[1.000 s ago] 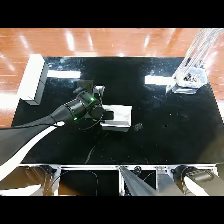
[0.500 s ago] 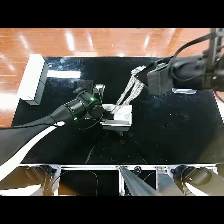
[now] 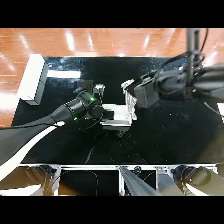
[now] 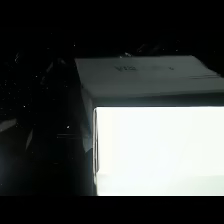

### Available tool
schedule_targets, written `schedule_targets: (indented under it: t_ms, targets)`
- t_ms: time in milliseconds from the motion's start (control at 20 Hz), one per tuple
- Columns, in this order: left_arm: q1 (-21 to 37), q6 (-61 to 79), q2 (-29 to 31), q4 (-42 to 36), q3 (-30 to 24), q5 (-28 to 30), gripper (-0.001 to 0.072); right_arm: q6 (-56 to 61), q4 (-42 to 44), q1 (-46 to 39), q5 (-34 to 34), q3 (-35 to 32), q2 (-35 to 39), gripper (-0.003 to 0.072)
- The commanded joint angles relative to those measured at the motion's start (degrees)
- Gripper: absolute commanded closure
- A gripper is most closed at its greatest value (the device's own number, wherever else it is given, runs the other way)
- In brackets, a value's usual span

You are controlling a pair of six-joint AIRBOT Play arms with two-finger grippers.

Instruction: Fold the box and place the chain.

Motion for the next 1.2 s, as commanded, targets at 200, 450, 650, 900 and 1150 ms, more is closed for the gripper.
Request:
schedule_targets:
  t_ms: [200, 450, 650, 900, 1150]
  targets:
    - [0.0, 0.0, 0.0, 0.0, 0.0, 1.4, 0.069, 0.1, -0.6, 1.2, -8.7, -4.8, -0.1, 0.0666]
    - [0.0, 0.0, 0.0, 0.0, 0.0, 1.5, 0.069, 0.2, -1.4, 1.1, -8.6, -6.2, -1.0, 0.0666]
    - [0.0, 0.0, 0.0, 0.0, 0.0, 1.5, 0.069, 0.2, -1.8, 0.9, -11.4, -8.8, -2.4, 0.0666]
    - [0.0, 0.0, 0.0, 0.0, 0.0, 1.4, 0.069, 0.2, -1.7, 1.0, -13.3, -8.9, -3.8, 0.0666]
    - [0.0, 0.0, 0.0, 0.0, 0.0, 1.5, 0.069, 0.2, 0.6, 1.0, -12.6, -16.6, -7.4, 0.0666]
